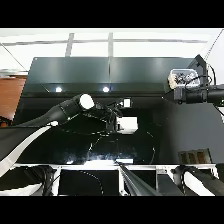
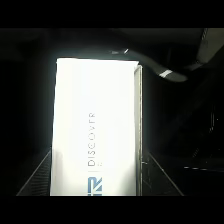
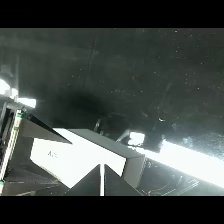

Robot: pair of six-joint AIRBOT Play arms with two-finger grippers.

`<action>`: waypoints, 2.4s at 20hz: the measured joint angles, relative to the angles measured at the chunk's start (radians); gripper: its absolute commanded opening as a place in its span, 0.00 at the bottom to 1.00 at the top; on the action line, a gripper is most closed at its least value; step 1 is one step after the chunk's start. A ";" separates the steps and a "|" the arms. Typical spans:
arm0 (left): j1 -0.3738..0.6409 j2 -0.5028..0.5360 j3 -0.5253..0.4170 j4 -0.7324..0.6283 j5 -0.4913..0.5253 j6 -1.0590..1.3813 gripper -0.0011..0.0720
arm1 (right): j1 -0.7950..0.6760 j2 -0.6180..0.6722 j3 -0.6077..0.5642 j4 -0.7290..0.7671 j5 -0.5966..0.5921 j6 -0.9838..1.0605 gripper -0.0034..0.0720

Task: Fold the box and place the chain.

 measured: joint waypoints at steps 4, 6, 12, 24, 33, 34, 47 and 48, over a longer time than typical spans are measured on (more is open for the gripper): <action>0.000 -0.008 0.000 0.002 -0.010 0.000 0.99 | 0.000 0.000 0.000 -0.001 0.000 -0.003 0.10; 0.000 -0.010 0.000 0.002 -0.012 0.000 0.99 | 0.000 0.000 0.000 -0.002 0.000 -0.003 0.10; -0.019 -0.040 0.000 0.026 0.011 -0.001 0.99 | 0.000 0.000 0.000 -0.002 -0.003 -0.004 0.10; 0.189 0.054 0.018 0.356 0.024 -0.389 0.49 | -0.008 0.000 0.000 -0.002 -0.025 0.001 0.10; 0.851 -0.080 0.240 0.433 0.043 -0.690 0.51 | -0.010 0.000 0.000 -0.001 -0.024 0.017 0.10; 0.894 -0.127 0.304 0.436 0.038 -0.702 0.51 | -0.009 0.000 0.000 -0.001 -0.023 0.022 0.11; 1.020 -0.601 0.954 0.510 -0.084 -0.865 1.00 | 0.016 0.000 0.000 0.006 -0.022 0.088 0.11; 1.020 -0.600 0.988 0.533 -0.114 -0.886 0.99 | 0.021 0.000 0.000 0.006 -0.021 0.091 0.11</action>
